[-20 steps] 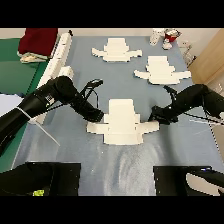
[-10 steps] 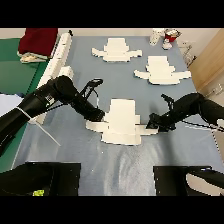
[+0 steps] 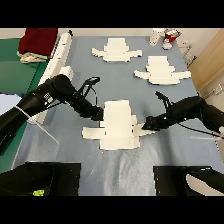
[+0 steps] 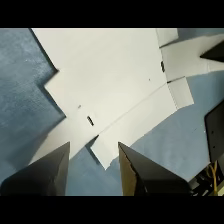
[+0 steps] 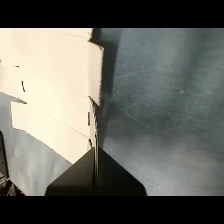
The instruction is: Fold the box.
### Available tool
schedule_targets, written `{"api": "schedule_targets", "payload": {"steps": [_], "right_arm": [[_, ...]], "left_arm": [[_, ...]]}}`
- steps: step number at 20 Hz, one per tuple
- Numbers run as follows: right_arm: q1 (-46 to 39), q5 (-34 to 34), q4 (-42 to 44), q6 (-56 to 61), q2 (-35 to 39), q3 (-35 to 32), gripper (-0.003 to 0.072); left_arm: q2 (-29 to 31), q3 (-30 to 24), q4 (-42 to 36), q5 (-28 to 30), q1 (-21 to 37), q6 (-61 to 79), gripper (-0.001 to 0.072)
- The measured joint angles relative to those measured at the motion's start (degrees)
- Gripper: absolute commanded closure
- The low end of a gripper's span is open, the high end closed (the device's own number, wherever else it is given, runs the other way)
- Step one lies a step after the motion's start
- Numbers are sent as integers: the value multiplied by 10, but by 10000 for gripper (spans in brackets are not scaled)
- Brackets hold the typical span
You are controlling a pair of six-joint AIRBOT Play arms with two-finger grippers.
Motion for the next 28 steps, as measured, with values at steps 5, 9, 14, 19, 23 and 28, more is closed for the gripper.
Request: {"api": "schedule_targets", "payload": {"steps": [5,9,14,19,23,28], "right_arm": [[32,40,3,-9,120,-104,684],[38,63,3,-9,160,-148,684],[41,79,4,-9,172,-162,683],[41,85,3,-9,174,-165,683],[41,93,3,-9,174,-165,683],[41,96,2,-9,174,-165,683]], "left_arm": [[-2,1,-21,-39,82,17,258],[-44,0,-92,-35,133,83,258],[-157,9,-196,-38,152,194,258],[-262,42,-253,-67,149,254,259],[-308,74,-272,-111,122,288,312],[-324,109,-276,-150,96,326,473]]}}
